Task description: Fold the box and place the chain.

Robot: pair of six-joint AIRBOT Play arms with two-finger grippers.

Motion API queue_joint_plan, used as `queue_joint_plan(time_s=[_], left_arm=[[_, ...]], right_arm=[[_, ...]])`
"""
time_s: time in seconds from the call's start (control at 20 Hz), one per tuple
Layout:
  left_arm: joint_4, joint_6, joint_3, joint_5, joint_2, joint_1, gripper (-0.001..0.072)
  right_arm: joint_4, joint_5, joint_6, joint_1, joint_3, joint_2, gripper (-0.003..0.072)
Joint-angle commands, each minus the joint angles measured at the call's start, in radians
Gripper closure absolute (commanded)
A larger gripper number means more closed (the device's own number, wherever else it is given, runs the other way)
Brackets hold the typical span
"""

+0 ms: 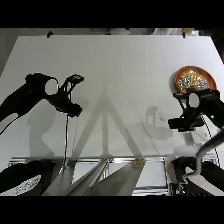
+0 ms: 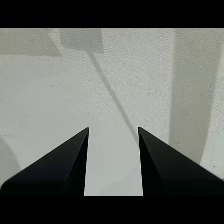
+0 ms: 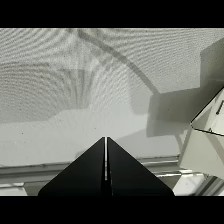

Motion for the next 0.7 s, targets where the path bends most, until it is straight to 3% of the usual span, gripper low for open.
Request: queue_joint_plan(time_s=[0.0,0.55,0.65], left_arm=[[0.000,0.000,0.000,0.000,0.001,0.000,0.0361],[0.000,0.000,0.000,0.000,0.001,0.000,0.0361],[0.000,0.000,0.000,0.000,0.001,0.000,0.0361]], right_arm=[[0.000,0.000,0.000,-0.001,0.000,0.001,0.0668],[0.000,0.000,0.000,-0.001,0.000,0.000,0.0668],[0.000,-0.047,-0.001,-0.001,0.000,0.000,0.0668]])
